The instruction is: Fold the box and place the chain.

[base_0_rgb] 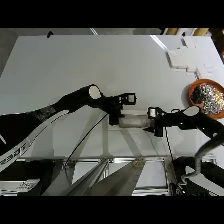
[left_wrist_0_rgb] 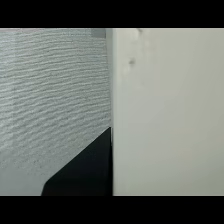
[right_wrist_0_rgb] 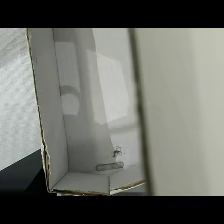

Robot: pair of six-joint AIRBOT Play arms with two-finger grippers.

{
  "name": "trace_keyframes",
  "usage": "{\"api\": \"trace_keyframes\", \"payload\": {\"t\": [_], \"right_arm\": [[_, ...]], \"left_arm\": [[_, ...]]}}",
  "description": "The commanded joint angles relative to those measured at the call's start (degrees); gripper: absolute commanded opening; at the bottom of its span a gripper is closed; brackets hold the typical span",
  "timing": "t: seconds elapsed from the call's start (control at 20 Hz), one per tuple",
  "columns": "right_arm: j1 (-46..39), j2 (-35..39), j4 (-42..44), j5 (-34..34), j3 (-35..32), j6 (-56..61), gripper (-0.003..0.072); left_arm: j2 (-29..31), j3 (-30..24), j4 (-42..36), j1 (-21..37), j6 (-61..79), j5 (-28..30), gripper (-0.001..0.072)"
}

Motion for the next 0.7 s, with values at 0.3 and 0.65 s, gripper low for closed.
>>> {"api": "trace_keyframes", "payload": {"t": [0.3,0.65], "right_arm": [[0.1,0.0,0.0,-0.1,0.0,0.0,0.0356],[0.1,0.0,0.0,-0.1,0.0,0.0,0.0356]], "left_arm": [[0.0,0.0,0.0,0.0,0.0,0.0,0.0010],[0.5,0.0,-0.1,0.1,0.0,-3.3,0.0374]]}}
